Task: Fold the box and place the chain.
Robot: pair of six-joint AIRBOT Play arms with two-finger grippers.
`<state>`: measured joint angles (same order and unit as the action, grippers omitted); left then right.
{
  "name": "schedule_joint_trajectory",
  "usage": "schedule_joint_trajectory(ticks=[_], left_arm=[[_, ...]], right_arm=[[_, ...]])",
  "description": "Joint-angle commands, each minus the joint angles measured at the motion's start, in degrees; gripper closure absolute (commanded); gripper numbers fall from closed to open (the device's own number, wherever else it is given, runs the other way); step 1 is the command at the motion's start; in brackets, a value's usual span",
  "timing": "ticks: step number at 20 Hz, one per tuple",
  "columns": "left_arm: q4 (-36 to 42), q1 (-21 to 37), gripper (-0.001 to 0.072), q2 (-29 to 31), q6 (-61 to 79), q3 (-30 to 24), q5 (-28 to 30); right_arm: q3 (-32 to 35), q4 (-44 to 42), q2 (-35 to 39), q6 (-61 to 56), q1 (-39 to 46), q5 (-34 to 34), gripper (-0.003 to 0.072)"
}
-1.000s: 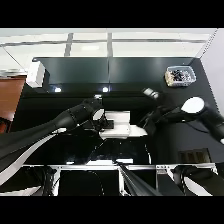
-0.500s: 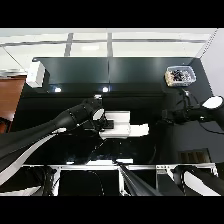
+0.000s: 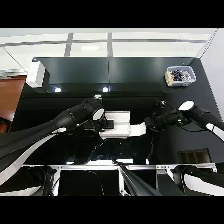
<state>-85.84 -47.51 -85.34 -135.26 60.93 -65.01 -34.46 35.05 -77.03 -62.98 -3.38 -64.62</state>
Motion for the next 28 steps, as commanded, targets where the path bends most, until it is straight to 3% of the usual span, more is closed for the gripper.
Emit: schedule_joint_trajectory(ticks=[1,5,6,7,8,12,13,22,28], left_arm=[[0.0,0.0,0.0689,0.0,0.0,0.0,0.0],[1.3,0.0,0.0688,0.0,0.0,0.0,0.0],[1.3,0.0,0.0688,0.0,0.0,0.0,0.0],[1.3,0.0,0.0688,0.0,0.0,0.0,0.0],[1.3,0.0,0.0688,0.0,0.0,0.0,0.0],[1.3,0.0,0.0688,0.0,0.0,0.0,0.0],[1.3,0.0,0.0688,0.0,0.0,0.0,0.0],[1.2,0.0,0.0688,0.0,0.0,0.0,0.0],[1.3,0.0,0.0688,0.0,0.0,0.0,0.0]], right_arm=[[-0.2,-6.5,-0.6,4.8,-1.5,-1.0,0.0674],[-3.4,-5.8,-0.6,8.0,-1.3,-8.3,0.0672],[-4.3,-5.7,-0.6,8.0,-1.3,-9.1,0.0574],[-5.0,-5.9,-0.6,8.0,-1.3,-9.6,0.0217],[-5.7,-5.8,-0.6,8.4,-1.3,-10.1,0.011],[-7.5,-6.7,-0.6,8.3,-1.8,-10.4,0.017],[-7.6,-7.0,-0.6,8.3,-2.0,-10.4,0.031],[-7.6,-6.4,-0.6,5.3,-7.0,-6.1,0.032],[-10.0,-0.3,-0.6,-0.5,-12.7,-1.6,0.032]])
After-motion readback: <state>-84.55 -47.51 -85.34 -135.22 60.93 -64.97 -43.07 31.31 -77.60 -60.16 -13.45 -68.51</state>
